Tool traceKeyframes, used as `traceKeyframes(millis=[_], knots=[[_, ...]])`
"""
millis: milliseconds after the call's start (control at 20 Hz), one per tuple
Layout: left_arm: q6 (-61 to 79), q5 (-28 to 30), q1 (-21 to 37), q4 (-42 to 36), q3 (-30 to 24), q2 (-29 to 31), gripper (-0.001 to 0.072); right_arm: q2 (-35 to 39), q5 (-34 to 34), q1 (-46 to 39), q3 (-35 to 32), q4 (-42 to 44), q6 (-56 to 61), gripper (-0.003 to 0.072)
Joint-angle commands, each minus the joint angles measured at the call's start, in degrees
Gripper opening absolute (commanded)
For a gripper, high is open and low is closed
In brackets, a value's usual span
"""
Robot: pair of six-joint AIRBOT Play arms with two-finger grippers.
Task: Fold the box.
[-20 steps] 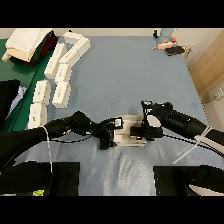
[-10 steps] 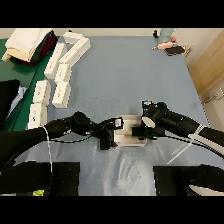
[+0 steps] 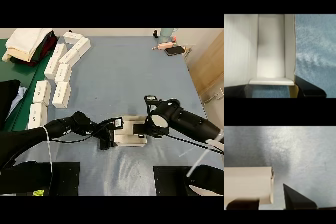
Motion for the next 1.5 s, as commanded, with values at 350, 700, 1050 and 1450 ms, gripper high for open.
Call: traceKeyframes(millis=[350,700,1050,1450], knots=[[0.02,0.02,0.04,0.02,0.0,-0.02,0.0528,10.45,3.23,-19.54,1.9,0.11,-19.1,0.0002],[0.02,0.04,0.04,0.02,0.0,-0.02,0.0529,-10.38,-1.14,-50.86,2.21,50.82,-59.45,0.0002],[0.02,0.02,0.04,0.02,0.0,-0.02,0.0529,-23.23,-0.76,-49.94,2.21,65.05,-67.04,0.0004],[0.02,0.07,0.04,0.02,0.0,-0.02,0.0529,-22.18,9.77,-41.88,2.21,65.07,-74.77,0.0004]])
